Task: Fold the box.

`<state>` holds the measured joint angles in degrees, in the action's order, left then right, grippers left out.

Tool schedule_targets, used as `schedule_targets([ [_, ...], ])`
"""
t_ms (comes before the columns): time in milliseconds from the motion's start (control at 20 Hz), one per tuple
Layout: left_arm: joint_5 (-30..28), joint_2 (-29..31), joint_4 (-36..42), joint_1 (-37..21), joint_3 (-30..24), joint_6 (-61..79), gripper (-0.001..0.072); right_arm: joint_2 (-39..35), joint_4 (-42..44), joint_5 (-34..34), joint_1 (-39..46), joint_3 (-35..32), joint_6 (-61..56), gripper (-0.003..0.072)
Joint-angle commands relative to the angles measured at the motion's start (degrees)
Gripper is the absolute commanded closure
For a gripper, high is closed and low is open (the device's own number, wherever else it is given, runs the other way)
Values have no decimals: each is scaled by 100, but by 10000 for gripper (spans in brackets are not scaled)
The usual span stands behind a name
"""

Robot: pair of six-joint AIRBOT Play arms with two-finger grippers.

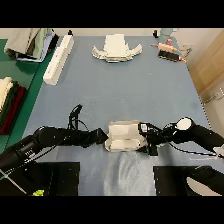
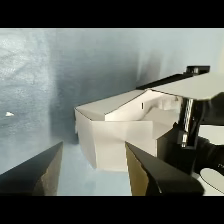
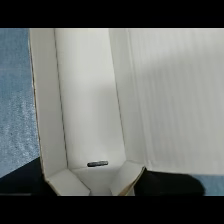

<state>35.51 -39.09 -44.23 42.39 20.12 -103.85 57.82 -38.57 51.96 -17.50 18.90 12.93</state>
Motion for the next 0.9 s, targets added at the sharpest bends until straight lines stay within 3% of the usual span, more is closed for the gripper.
schedule_targets([
  [0, 50, -221, 251, 227, 52, 81, 109, -2, 0, 2, 2, 2, -2, 85],
  [300, -538, -885, 507, 297, 70, 170, 110, -2, 0, 2, 2, 2, -2, 85],
  [450, -450, -979, 487, 299, 269, 205, 122, -2, 0, 2, 2, 2, -2, 86],
  [600, -140, -1060, -201, 299, 505, -404, 131, -2, 0, 2, 2, 2, -2, 86],
  [650, 20, -1095, -568, 321, 597, -684, 203, -2, 0, 2, 2, 2, -2, 85],
  [700, 120, -1134, -988, 407, 693, -1021, 226, -2, 0, 2, 2, 2, -2, 86],
  [850, 319, -1346, -1993, 901, 1036, -2092, 226, -2, 0, 2, 2, 2, -2, 85],
])
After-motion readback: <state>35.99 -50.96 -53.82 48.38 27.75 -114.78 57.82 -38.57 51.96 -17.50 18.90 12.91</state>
